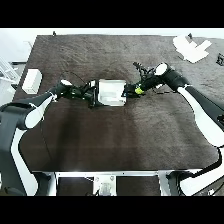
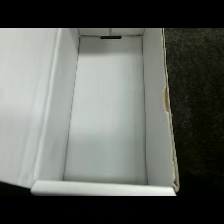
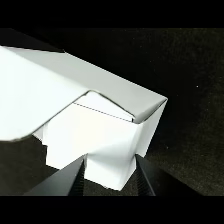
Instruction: Fold the box and place the chain.
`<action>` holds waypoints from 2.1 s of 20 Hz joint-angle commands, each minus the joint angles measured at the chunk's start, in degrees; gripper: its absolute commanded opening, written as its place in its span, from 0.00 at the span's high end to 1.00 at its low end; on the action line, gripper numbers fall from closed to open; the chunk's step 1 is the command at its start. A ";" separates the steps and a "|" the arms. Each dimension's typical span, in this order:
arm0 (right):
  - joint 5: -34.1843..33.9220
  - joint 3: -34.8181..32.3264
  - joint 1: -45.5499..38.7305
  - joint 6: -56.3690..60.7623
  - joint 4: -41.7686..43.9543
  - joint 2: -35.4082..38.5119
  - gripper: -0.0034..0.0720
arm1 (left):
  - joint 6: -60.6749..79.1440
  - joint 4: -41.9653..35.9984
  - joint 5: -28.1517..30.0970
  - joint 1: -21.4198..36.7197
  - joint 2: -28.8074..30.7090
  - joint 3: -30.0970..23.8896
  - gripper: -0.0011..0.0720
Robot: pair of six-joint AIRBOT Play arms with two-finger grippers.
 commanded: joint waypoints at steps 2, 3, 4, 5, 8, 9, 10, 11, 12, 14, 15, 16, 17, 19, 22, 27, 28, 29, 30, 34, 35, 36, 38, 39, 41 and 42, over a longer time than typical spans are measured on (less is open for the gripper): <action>-0.61 1.31 1.18 3.80 -3.93 -0.07 0.42 | -0.02 0.00 0.00 0.00 0.00 0.00 0.42; -0.66 1.51 1.49 5.29 -5.51 -0.09 0.42 | 0.00 0.00 0.00 0.00 0.00 0.00 0.42; -0.66 1.64 1.64 6.27 -6.86 -0.13 0.42 | -0.02 0.00 0.00 0.00 0.00 -0.02 0.42; -0.66 1.64 1.70 6.38 -7.10 -0.13 0.42 | -0.02 0.00 0.00 0.00 0.00 0.00 0.42; -0.92 1.66 2.27 6.97 -7.10 -0.13 0.42 | 0.00 0.00 0.00 0.00 0.00 0.00 0.42; -1.11 1.68 2.56 7.17 -7.10 -0.26 0.42 | 0.00 0.00 0.02 0.00 0.00 -0.02 0.42; -1.11 1.70 2.95 7.17 -7.10 -0.44 0.42 | 0.00 0.00 0.00 0.00 0.00 0.00 0.42; -1.09 1.99 3.34 7.43 -7.15 -0.79 0.42 | 0.00 0.00 0.00 0.00 0.00 -0.02 0.42; -1.09 2.47 3.74 8.24 -7.32 -1.16 0.42 | 0.00 0.00 0.00 0.00 0.00 0.00 0.42; -1.07 3.65 4.55 9.35 -8.52 -1.73 0.42 | -0.02 0.00 0.02 0.00 0.00 0.00 0.42; -1.07 4.37 5.05 10.99 -10.71 -1.90 0.42 | 0.00 0.00 0.02 0.00 0.00 0.00 0.42; -1.05 4.98 5.60 12.50 -13.07 -1.90 0.42 | 0.00 0.00 0.02 0.00 0.00 -0.02 0.42; -0.98 5.55 6.05 13.27 -14.45 -1.90 0.42 | 0.00 0.00 0.02 0.00 0.00 0.00 0.42; -1.01 6.14 6.67 15.17 -16.22 -1.99 0.43 | 0.00 0.00 0.00 0.00 0.00 0.00 0.42; -0.76 6.54 7.52 18.56 -18.97 -2.86 0.43 | 0.00 0.00 0.00 0.00 0.00 0.00 0.42; -0.04 7.78 9.07 21.35 -22.82 -4.24 0.43 | 0.00 0.00 0.00 0.00 0.00 0.00 0.42; 0.72 8.41 9.44 21.59 -23.74 -4.48 0.43 | 0.00 0.00 0.00 0.00 0.00 -0.02 0.42; 1.55 9.33 9.79 22.45 -25.29 -4.92 0.44 | 0.00 0.00 0.02 0.00 0.00 0.00 0.42; 3.34 10.69 10.34 23.50 -27.89 -5.49 0.44 | 0.00 0.00 0.02 0.00 0.00 0.00 0.42; 6.69 15.80 11.96 25.83 -32.17 -8.20 0.44 | 0.00 0.00 0.00 0.00 0.00 0.00 0.42; 7.04 16.57 12.17 26.05 -32.22 -8.66 0.44 | 0.00 0.00 0.02 0.00 0.00 -0.02 0.42; 8.00 17.11 12.37 26.71 -32.65 -9.14 0.45 | 0.00 0.00 0.02 0.00 0.00 0.00 0.42; 9.88 17.77 12.72 28.04 -33.81 -10.01 0.45 | 0.00 0.00 0.02 0.00 0.00 0.00 0.42; 10.03 18.03 12.85 29.00 -33.90 -10.32 0.45 | 0.00 -0.02 0.00 0.00 0.00 0.00 0.42; 10.19 18.34 13.25 29.05 -34.12 -10.91 0.46 | 0.00 0.00 0.00 0.00 0.00 0.00 0.42; 10.58 18.34 13.49 29.53 -34.56 -10.99 0.46 | 0.00 -0.02 0.00 0.00 0.00 0.00 0.42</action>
